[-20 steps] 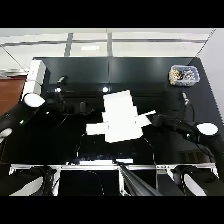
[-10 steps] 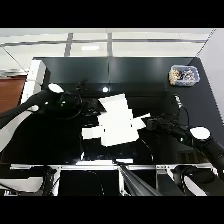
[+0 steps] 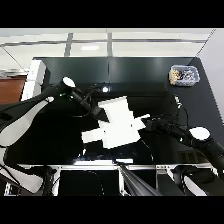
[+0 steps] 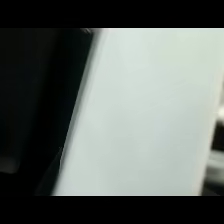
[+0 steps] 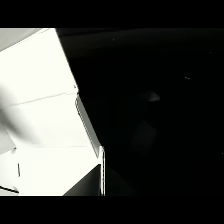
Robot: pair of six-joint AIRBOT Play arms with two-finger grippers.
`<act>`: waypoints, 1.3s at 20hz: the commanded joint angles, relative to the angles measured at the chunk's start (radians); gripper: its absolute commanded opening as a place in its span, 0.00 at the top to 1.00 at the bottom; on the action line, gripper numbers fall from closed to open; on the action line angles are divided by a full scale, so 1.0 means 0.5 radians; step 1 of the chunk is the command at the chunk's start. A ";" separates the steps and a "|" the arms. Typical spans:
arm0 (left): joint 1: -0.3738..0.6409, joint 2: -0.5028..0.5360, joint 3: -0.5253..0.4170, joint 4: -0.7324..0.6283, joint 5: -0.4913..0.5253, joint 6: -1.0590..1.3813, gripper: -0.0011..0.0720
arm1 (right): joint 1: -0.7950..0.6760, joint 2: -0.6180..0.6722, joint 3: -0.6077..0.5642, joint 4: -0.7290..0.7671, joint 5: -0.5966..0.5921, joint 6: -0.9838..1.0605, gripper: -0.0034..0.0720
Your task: Fold the box and place the chain.
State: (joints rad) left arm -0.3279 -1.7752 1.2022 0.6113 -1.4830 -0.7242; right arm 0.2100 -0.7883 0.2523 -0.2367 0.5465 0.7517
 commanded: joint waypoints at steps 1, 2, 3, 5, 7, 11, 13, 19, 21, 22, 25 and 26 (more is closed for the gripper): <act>-0.053 -0.075 0.108 0.108 -0.156 0.134 0.35 | 0.002 0.002 0.000 -0.002 -0.002 0.000 0.93; -0.060 -0.116 0.127 0.110 -0.209 0.134 0.55 | 0.002 0.002 0.000 -0.005 -0.002 0.000 0.93; -0.067 -0.149 0.138 0.109 -0.225 0.134 0.75 | 0.002 0.002 0.000 -0.007 -0.001 -0.001 0.93; -0.065 -0.166 0.141 0.109 -0.181 0.145 0.95 | 0.002 0.002 0.000 -0.008 -0.001 -0.001 0.93; -0.063 -0.164 0.171 0.109 -0.146 0.147 0.95 | -0.002 0.002 0.002 -0.015 -0.010 -0.002 0.45; -0.063 -0.097 0.256 0.143 -0.126 0.106 0.95 | -0.130 0.010 0.246 -0.619 0.374 -0.002 0.01; -0.068 0.006 0.249 0.210 -0.128 0.070 0.95 | -0.191 0.011 0.484 -1.102 0.711 -0.002 0.01; -0.207 0.710 -0.447 0.221 0.838 0.564 0.95 | -0.159 0.005 0.658 -1.615 1.125 -0.274 0.01; -0.272 0.822 -0.624 0.222 1.168 1.319 0.94 | -0.071 0.005 0.575 -1.578 1.037 -0.568 0.01; -0.288 0.805 -0.626 0.230 1.175 1.568 0.95 | -0.027 0.005 0.539 -1.581 0.987 -0.694 0.01; -0.314 0.679 -0.543 0.231 1.162 1.588 0.95 | 0.088 0.005 0.462 -1.586 0.878 -1.012 0.01; -0.317 0.641 -0.514 0.244 1.164 1.582 0.95 | 0.116 0.005 0.446 -1.589 0.867 -1.092 0.01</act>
